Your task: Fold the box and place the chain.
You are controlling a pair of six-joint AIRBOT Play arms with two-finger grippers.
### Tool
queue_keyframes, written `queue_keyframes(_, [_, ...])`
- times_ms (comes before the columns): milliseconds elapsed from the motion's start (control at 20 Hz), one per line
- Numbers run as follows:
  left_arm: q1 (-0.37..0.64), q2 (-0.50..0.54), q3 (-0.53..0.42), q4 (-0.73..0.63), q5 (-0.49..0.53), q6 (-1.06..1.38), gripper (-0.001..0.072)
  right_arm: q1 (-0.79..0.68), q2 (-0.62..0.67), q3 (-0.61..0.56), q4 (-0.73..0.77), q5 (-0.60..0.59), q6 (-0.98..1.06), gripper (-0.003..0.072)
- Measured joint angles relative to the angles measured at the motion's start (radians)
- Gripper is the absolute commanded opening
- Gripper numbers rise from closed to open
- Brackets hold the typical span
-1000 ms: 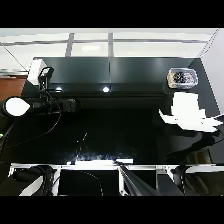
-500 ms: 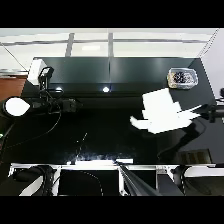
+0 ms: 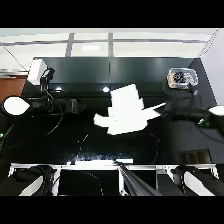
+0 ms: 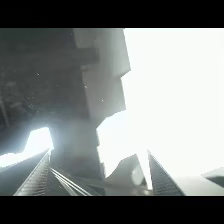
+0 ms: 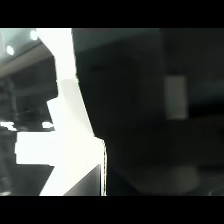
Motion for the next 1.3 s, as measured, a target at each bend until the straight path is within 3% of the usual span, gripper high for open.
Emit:
queue_keyframes(200, [0.001, -0.066, -0.005, -0.038, -0.073, -0.003, 0.0698, 0.251, 0.114, -0.117, 0.043, -0.211, -0.061, 0.0012])
queue_keyframes(450, [0.003, -0.202, -0.012, -0.19, -0.077, 0.058, 0.0698, 0.424, 0.151, -0.154, 0.066, -0.317, -0.124, 0.0012])
queue_keyframes(700, [0.008, -0.339, -0.015, -0.282, -0.095, 0.121, 0.0699, 0.469, 0.158, -0.162, 0.082, -0.339, -0.135, 0.0013])
queue_keyframes(1000, [0.071, -0.385, -0.022, -0.327, -0.143, 0.22, 0.0699, 0.478, 0.159, -0.163, 0.097, -0.338, -0.122, 0.0012])
queue_keyframes(1300, [0.059, -0.461, -0.023, -0.41, -0.195, 0.379, 0.0697, 0.479, 0.159, -0.163, 0.101, -0.336, -0.086, 0.0012])
